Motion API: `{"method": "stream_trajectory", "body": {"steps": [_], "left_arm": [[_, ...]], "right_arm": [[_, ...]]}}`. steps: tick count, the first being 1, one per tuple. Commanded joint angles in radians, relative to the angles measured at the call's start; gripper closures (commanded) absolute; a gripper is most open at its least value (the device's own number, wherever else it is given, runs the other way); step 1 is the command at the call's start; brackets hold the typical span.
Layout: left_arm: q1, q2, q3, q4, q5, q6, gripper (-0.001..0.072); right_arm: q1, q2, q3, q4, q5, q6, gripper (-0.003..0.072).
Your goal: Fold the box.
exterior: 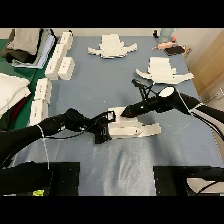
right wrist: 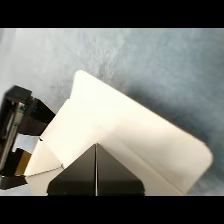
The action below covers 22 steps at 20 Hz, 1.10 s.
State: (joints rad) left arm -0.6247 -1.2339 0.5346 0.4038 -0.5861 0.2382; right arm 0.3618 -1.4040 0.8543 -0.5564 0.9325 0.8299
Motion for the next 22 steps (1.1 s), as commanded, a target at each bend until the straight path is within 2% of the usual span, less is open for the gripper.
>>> {"method": "stream_trajectory", "body": {"steps": [1, 10, 17, 19, 22], "left_arm": [[0.001, 0.000, 0.000, 0.000, 0.000, 0.001, 0.0098], [0.001, 0.000, 0.000, 0.000, 0.001, 0.001, 0.0098], [0.001, 0.000, 0.000, 0.000, 0.001, 0.001, 0.0098], [0.001, 0.000, 0.000, 0.000, 0.001, 0.001, 0.0098], [0.001, 0.000, 0.000, 0.000, 0.000, 0.001, 0.0098]], "right_arm": [[0.046, -0.041, 0.006, -0.040, -0.017, 0.000, 0.0684], [0.062, -0.010, 0.007, -0.059, -0.018, 0.000, 0.0684], [0.018, 0.262, 0.006, -0.196, -0.067, 0.000, 0.0684], [0.018, 0.349, 0.006, -0.285, -0.023, 0.002, 0.0684], [0.019, 0.447, -0.010, -0.353, 0.113, 0.000, 0.0684]]}}
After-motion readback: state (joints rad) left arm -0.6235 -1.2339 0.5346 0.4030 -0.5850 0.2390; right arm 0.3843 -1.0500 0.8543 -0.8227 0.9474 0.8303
